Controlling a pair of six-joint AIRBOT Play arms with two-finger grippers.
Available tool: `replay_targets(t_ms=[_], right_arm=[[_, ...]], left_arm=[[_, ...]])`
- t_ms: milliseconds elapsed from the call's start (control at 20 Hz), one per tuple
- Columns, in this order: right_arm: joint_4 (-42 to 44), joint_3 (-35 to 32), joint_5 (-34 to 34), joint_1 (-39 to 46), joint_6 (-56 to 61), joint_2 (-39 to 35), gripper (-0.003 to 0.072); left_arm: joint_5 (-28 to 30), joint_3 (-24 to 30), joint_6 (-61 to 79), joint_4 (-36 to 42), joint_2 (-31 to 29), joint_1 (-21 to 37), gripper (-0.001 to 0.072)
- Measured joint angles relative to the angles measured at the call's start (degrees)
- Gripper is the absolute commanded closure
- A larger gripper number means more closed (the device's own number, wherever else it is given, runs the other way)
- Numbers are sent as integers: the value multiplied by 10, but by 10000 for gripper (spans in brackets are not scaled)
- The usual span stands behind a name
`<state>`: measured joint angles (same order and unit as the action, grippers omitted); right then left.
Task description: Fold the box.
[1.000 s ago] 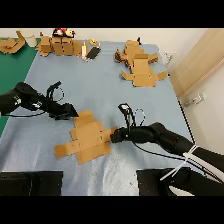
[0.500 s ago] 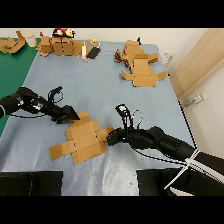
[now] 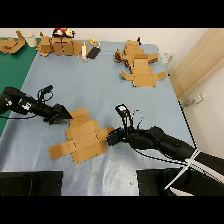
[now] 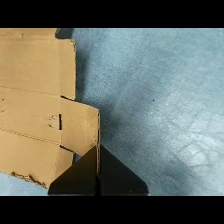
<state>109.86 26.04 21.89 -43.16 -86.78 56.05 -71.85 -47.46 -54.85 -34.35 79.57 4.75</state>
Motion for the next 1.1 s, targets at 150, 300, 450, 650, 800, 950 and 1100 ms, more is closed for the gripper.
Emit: replay_targets(t_ms=[150, 300, 450, 650, 800, 950, 1100], right_arm=[[-1, 0, 0, 0, 0, 0, 685], [-2, 0, -1, 0, 0, 0, 686], [-2, 0, -2, 0, 0, 0, 685], [-2, 0, -2, 0, 0, 0, 685], [-2, 0, -2, 0, 0, 0, 685], [-9, 0, -2, 0, 0, 0, 685], [-14, 0, -2, 0, 0, 0, 685]], left_arm=[[13, 23, 6, 0, -1, -2, 138], [32, 35, 15, 4, 7, -14, 138], [45, 39, 38, 42, 26, -31, 138], [51, 41, 97, 129, 52, -45, 139], [45, 42, 131, 164, 61, -49, 148], [27, 42, 153, 179, 64, -50, 250], [9, 42, 171, 177, 65, -50, 250]])
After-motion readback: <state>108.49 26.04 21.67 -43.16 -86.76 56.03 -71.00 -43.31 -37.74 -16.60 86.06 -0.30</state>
